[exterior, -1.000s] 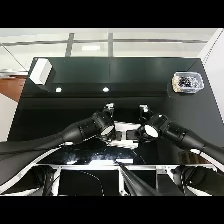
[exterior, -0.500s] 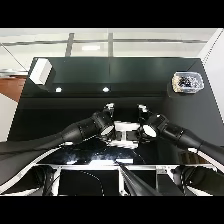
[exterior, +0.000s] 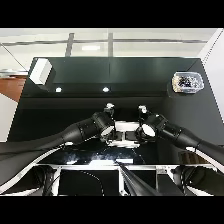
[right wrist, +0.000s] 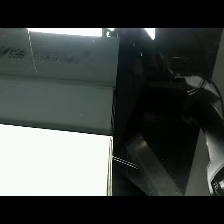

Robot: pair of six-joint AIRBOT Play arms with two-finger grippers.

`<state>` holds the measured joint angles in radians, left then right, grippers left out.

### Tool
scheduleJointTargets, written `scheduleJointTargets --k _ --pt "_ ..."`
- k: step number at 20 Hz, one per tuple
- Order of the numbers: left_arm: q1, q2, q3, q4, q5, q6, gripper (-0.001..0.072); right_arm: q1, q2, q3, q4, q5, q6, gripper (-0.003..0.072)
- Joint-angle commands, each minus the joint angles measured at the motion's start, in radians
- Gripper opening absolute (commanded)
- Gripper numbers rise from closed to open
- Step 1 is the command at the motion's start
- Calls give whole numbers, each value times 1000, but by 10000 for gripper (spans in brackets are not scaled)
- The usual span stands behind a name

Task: Fold the box and place the chain.

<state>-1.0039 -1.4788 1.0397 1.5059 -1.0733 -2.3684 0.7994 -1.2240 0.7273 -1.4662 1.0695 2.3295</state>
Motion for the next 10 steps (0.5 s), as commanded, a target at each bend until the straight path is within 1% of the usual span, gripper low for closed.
scheduleJointTargets --k 1,4,5,6,8,9,10 --pt "1 0 0 4 -2 4 33 0 -1 0 8 0 -10 43" --pt "1 0 0 4 -2 4 33 0 0 1 8 0 -10 53" --pt "1 0 0 4 -2 4 33 0 0 1 8 0 -10 167" --pt "1 0 0 4 -2 4 33 0 0 1 7 0 -10 204" --pt "1 0 0 4 -2 4 33 0 0 1 7 -1 -10 200" --pt "1 0 0 4 -2 4 33 0 0 1 8 -3 -12 149" --pt "1 0 0 4 -2 4 33 0 0 1 11 -7 -30 47"
